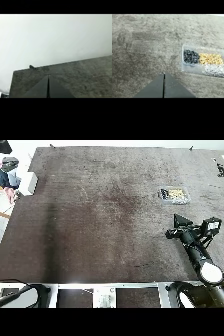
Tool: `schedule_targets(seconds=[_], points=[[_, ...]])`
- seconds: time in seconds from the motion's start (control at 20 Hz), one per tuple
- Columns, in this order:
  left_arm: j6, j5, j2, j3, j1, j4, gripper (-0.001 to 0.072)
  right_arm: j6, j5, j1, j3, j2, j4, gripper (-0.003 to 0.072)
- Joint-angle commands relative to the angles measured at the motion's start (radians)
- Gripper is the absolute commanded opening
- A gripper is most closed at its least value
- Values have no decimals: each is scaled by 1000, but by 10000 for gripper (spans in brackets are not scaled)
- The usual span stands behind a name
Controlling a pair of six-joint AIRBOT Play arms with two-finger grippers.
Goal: Fold the box and place the chain.
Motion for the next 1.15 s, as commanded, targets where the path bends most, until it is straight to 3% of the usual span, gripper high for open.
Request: schedule_targets(seconds=[0.0, 0.25, 0.55, 0.7, 1.1], points=[[194, 124, 250, -296, -102, -174, 5, 0, -2, 0, 0, 0, 0, 13], [231, 208, 575, -650, -184, -212, 5, 0, -2, 0, 0, 0, 0, 13], [217, 216, 897, -941, -188, -214, 6, 0, -2, 0, 0, 0, 0, 13], [216, 220, 938, -986, -188, -214, 7, 0, -2, 0, 0, 0, 0, 13], [219, 254, 932, -986, -188, -213, 12, 0, -2, 0, 0, 0, 0, 13]])
